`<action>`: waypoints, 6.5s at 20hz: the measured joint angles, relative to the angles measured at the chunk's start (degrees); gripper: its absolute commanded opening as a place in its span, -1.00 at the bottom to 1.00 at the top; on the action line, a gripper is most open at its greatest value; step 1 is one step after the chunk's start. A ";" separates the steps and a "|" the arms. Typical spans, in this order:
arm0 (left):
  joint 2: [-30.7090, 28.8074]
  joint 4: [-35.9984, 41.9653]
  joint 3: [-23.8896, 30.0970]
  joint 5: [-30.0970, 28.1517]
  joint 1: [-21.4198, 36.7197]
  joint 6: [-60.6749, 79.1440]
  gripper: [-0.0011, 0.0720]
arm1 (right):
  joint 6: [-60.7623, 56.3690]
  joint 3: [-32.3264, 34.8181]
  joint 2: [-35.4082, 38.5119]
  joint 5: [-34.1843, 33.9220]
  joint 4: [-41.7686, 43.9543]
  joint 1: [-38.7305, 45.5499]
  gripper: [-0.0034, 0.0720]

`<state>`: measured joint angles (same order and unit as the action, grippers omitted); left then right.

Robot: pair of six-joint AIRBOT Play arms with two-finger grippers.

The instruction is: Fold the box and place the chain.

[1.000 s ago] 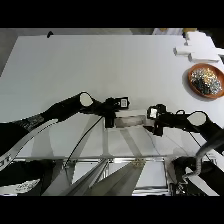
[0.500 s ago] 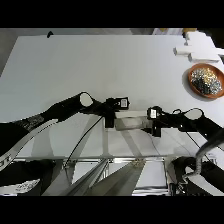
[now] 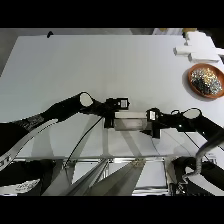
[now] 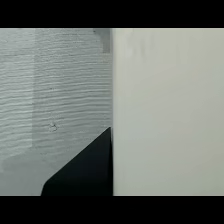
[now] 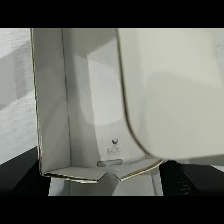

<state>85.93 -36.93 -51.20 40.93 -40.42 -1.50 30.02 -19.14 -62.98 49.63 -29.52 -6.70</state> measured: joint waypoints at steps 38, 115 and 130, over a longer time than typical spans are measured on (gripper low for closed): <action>-0.02 0.04 0.04 -0.20 0.00 -0.04 -0.93 | 3.48 -0.02 -4.74 -1.07 2.60 -0.11 0.27; -13.62 -17.09 9.40 5.25 2.58 -19.04 0.01 | 3.50 0.00 -4.79 -0.98 2.56 -0.15 0.27; -10.08 -15.19 9.68 -2.67 1.51 -3.69 0.08 | 3.50 0.00 -4.79 -1.01 2.56 -0.15 0.27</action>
<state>75.85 -52.12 -41.52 38.26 -38.92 -5.19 33.52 -19.14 -67.77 48.62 -26.96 -6.85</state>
